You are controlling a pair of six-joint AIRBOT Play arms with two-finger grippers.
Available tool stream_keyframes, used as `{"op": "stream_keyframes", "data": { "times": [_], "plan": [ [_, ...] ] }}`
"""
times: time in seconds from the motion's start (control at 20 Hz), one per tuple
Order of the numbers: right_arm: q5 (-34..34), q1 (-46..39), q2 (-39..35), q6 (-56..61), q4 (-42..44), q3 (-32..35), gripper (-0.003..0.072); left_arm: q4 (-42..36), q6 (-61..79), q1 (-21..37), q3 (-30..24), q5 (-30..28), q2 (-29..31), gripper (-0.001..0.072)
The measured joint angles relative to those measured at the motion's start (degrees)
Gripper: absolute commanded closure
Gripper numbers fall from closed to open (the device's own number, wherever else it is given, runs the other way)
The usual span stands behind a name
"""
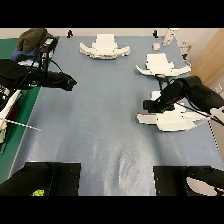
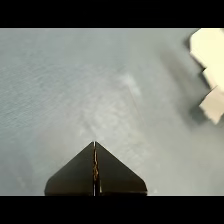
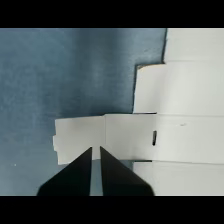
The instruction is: Fold the box.
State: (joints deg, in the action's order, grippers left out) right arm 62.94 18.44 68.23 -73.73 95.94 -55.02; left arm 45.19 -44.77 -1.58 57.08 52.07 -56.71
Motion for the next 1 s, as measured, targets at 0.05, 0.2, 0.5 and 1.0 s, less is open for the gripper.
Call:
{"op": "stream_keyframes", "data": {
  "times": [0.05, 0.2, 0.5, 1.0],
  "plan": [
    [1.6, -2.0, 0.0, 1.7, -1.6, -1.9, 0.0441, -1.2, -1.1, -0.2, 0.0, -0.3, -0.3, 0.0694],
    [8.0, -11.6, 0.0, 3.1, -7.7, -8.1, 0.0440, -3.3, -6.5, -0.3, 0.0, 1.0, -2.6, 0.0651],
    [15.8, -41.6, 2.4, -8.3, -12.5, -12.9, 0.0295, -10.8, -11.7, -0.5, 0.0, 11.9, -10.2, 0.0189],
    [24.0, -64.7, 23.5, -37.8, 15.8, -21.7, 0.0307, -15.5, -13.1, -0.5, 0.0, 21.6, -12.8, 0.0188]
  ]
}}
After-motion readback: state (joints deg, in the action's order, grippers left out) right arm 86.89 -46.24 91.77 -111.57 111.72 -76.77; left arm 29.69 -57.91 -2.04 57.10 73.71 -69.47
